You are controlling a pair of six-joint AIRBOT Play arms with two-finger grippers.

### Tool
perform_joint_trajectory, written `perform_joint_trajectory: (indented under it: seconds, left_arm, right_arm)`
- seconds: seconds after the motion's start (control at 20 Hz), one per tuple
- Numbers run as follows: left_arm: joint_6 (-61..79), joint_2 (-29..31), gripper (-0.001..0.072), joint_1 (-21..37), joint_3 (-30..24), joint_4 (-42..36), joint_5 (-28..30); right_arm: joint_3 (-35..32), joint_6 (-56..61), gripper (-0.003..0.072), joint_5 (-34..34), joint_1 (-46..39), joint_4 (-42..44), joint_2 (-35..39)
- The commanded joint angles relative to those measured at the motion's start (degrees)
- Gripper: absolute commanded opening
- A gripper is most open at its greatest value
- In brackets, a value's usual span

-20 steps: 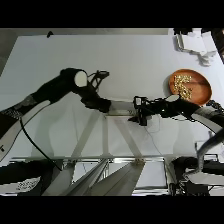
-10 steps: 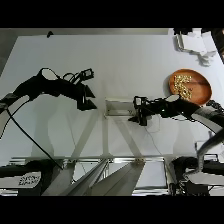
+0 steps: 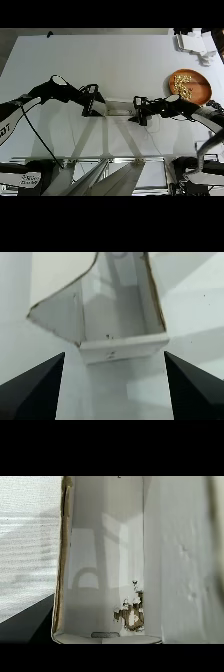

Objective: Fold the box and place the chain.

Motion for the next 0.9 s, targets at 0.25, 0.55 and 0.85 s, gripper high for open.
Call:
perform_joint_trajectory:
  seconds: [0.25,0.55,0.85]
  left_arm:
    - [1.84,-0.28,0.0707,-3.30,-0.04,-1.75,0.66]
    - [-0.04,-2.38,0.0707,-4.52,-0.35,-2.03,5.95]
    - [0.11,-2.91,0.0676,-4.74,-2.01,-5.11,9.38]
  right_arm:
    - [0.04,0.02,0.0402,0.02,0.00,0.00,0.04]
    - [0.04,0.02,0.0402,0.02,0.00,0.00,0.04]
    - [0.04,0.02,0.0402,0.02,0.00,0.00,0.04]
